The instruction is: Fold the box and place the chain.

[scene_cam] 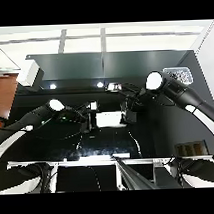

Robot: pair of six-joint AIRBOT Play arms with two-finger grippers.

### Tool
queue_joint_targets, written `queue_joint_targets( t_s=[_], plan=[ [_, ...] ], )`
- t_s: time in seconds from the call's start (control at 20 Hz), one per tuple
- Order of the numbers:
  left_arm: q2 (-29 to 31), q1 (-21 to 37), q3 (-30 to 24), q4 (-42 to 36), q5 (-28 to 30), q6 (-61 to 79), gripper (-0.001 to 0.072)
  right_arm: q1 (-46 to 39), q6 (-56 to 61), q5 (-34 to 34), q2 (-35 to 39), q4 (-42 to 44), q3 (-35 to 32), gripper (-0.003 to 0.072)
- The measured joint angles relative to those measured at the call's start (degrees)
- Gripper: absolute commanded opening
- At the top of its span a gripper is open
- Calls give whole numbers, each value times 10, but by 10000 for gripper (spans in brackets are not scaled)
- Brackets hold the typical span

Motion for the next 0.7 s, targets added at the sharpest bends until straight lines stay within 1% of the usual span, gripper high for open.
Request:
queue_joint_targets(
  t_s=[0.25,0.7],
  plan=[
    [0,0,0,0,0,1,494,13,7,3,0,-18,0,701],
    [0,0,0,0,0,0,494,28,13,-16,10,-37,1,701]
  ],
)
